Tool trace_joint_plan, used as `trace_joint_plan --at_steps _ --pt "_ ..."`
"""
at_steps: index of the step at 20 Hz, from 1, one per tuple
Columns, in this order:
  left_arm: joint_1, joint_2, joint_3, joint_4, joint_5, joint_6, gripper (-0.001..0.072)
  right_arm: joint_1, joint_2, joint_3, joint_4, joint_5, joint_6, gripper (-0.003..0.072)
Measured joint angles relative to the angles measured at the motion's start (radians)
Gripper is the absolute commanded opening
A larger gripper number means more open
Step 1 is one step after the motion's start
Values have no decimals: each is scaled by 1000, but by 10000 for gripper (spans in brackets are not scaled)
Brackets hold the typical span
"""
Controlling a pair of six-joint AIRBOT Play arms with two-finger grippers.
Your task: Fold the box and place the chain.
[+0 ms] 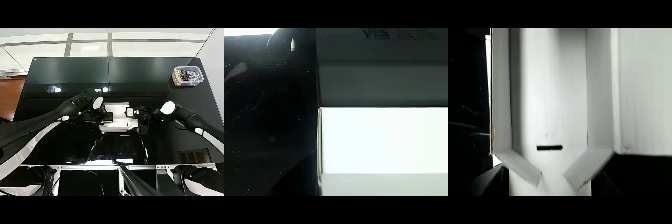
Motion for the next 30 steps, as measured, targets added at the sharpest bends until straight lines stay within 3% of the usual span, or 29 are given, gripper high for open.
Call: trace_joint_plan --at_steps 3,5,6,7,8,19,20,22,23,30 --pt "0 0 0 0 -10 1 29 -8 36 0 -32 5 31 702" --pt "0 0 0 0 -13 1 29 0 45 0 -17 8 27 405" --pt "0 0 0 0 -13 0 29 6 47 0 2 8 18 375" --pt "1 0 0 0 -13 -2 29 13 47 0 20 -2 4 176" --pt "1 0 0 0 -13 -2 29 18 47 0 36 -10 -1 131" --pt "1 0 0 4 -19 2 29 34 17 0 235 -21 -18 132" --pt "1 0 0 4 -19 2 29 34 16 0 240 -20 -17 172" --pt "1 0 0 1 -11 0 29 34 17 0 232 -17 1 465" --pt "1 0 0 0 -11 0 29 33 21 1 211 -14 10 571" --pt "1 0 0 -3 -11 1 29 25 108 1 -43 -7 90 570"
